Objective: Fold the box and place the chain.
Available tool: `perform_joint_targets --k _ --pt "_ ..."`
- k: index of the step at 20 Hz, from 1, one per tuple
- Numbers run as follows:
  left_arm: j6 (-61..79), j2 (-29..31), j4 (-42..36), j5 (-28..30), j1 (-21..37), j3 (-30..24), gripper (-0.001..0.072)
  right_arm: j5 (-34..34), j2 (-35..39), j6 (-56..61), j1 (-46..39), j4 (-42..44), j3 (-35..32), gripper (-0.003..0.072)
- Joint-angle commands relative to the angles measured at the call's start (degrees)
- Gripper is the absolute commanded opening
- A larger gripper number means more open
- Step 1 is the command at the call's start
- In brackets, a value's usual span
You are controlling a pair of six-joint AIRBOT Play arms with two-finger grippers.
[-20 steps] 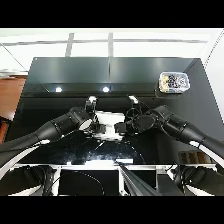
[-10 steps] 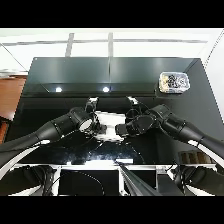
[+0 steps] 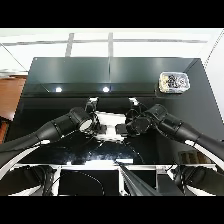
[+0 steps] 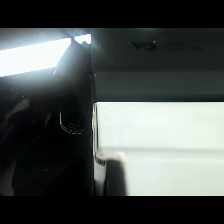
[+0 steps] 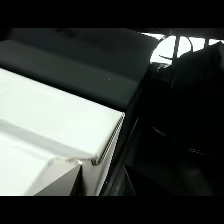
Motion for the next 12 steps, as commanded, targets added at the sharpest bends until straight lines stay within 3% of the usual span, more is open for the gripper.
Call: perform_joint_targets --k 1,7,8,11,12 --pt "0.0 0.0 0.1 0.0 0.0 0.0 0.0028 -0.7 -1.8 4.9 1.6 -4.5 1.8 0.0296" --pt "0.0 0.0 0.9 0.0 0.0 0.0 0.0028 -7.8 -4.5 13.2 5.0 -12.5 7.6 0.0293" --pt "0.0 0.0 0.9 0.0 0.0 0.0 0.0028 -8.0 -4.7 13.7 5.4 -12.5 8.1 0.0217" --pt "0.0 0.0 1.2 0.0 0.0 0.0 0.0028 -7.9 -5.2 17.3 6.3 -12.5 8.5 0.0216" --pt "0.0 0.0 1.2 0.0 0.0 0.0 0.0028 -7.9 -5.5 18.0 6.3 -12.2 8.5 0.0178"
